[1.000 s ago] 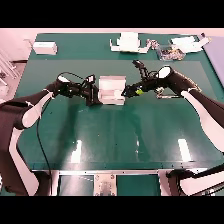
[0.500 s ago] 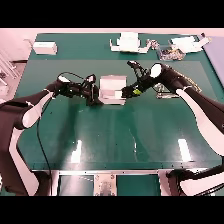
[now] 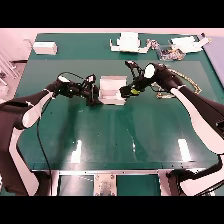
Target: Fold the box and place the chain.
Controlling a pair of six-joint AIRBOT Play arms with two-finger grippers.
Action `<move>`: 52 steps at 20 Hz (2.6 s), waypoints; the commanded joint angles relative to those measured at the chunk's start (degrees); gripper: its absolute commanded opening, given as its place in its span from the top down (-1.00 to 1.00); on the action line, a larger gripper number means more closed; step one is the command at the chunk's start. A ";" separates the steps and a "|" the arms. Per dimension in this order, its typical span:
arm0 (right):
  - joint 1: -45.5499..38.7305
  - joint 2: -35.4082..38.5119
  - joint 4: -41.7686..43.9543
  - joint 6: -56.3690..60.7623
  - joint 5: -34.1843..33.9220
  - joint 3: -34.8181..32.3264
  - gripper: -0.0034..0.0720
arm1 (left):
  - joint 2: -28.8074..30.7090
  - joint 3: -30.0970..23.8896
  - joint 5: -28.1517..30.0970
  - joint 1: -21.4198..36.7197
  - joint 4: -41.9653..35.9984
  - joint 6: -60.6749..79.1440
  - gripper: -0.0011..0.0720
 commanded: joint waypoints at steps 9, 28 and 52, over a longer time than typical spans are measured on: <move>2.36 -4.31 -8.39 9.22 0.96 4.28 -0.09 | 0.02 0.00 -0.33 0.02 0.02 0.02 0.05; 6.67 -9.73 -11.37 12.57 9.29 10.86 0.80 | 0.02 0.00 -0.48 0.02 0.02 0.04 0.05; 4.15 -5.18 -15.39 16.98 8.02 13.07 -0.28 | 0.02 0.00 -0.37 0.02 0.04 0.07 0.05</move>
